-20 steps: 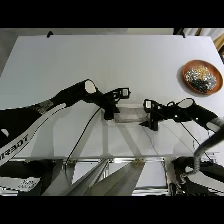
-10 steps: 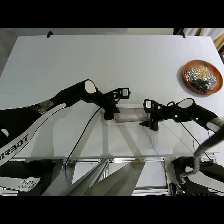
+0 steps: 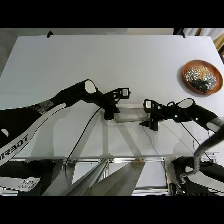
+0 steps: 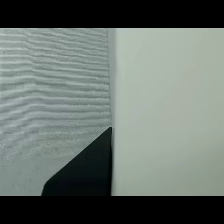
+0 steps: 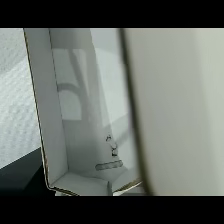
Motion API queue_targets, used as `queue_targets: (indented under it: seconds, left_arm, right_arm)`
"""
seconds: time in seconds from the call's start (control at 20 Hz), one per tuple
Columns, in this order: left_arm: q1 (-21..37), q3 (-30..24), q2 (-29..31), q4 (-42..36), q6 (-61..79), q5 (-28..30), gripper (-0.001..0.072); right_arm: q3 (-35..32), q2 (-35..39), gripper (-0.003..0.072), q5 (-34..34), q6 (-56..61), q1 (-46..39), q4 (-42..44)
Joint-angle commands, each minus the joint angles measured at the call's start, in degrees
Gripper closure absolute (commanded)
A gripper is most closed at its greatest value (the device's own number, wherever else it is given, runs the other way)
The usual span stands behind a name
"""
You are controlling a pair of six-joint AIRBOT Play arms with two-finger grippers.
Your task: Fold the box and place the chain.
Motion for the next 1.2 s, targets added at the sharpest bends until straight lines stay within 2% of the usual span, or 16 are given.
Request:
queue_targets:
  seconds: [0.0,0.15,0.35,0.65,0.7,0.75,0.8,0.95,1.05,1.15]
  left_arm:
    - [0.0,0.0,0.0,0.0,0.0,0.0,0.0698]
    - [0.0,0.0,0.0,0.0,0.0,0.0,0.0698]
    - [0.0,0.0,0.0,0.0,0.0,0.0,0.0698]
    - [0.0,0.0,0.0,0.0,0.0,0.0,0.0698]
    - [0.0,0.0,0.0,0.0,0.0,0.0,0.0698]
    - [0.0,0.0,0.0,0.0,0.0,0.0,0.0698]
    - [0.0,0.0,0.0,0.0,0.0,0.0,0.0698]
    - [0.0,0.0,0.0,0.0,0.0,0.0,0.0698]
    - [0.0,0.0,0.0,0.0,0.0,0.0,0.0698]
    - [0.0,0.0,0.0,0.0,0.0,0.0,0.0698]
  right_arm:
    - [0.0,0.0,0.0145,0.1,-2.4,0.0,3.2]
    - [0.0,0.0,0.0138,1.4,-2.7,0.0,4.1]
    - [0.0,0.0,0.0038,1.5,-2.6,0.0,4.4]
    - [0.0,0.0,0.002,2.4,-2.6,0.0,5.0]
    - [0.0,0.0,0.0029,2.3,-2.7,0.0,4.7]
    - [0.0,0.0,0.0125,2.3,-2.6,0.0,3.5]
    - [0.0,0.0,0.0182,2.3,-2.6,0.0,2.3]
    - [0.0,-0.2,0.0185,1.8,-2.5,0.0,1.0]
    - [0.0,-0.8,0.0231,1.3,-2.5,0.0,0.7]
    - [0.0,-1.8,0.0231,1.2,-2.5,0.0,0.6]
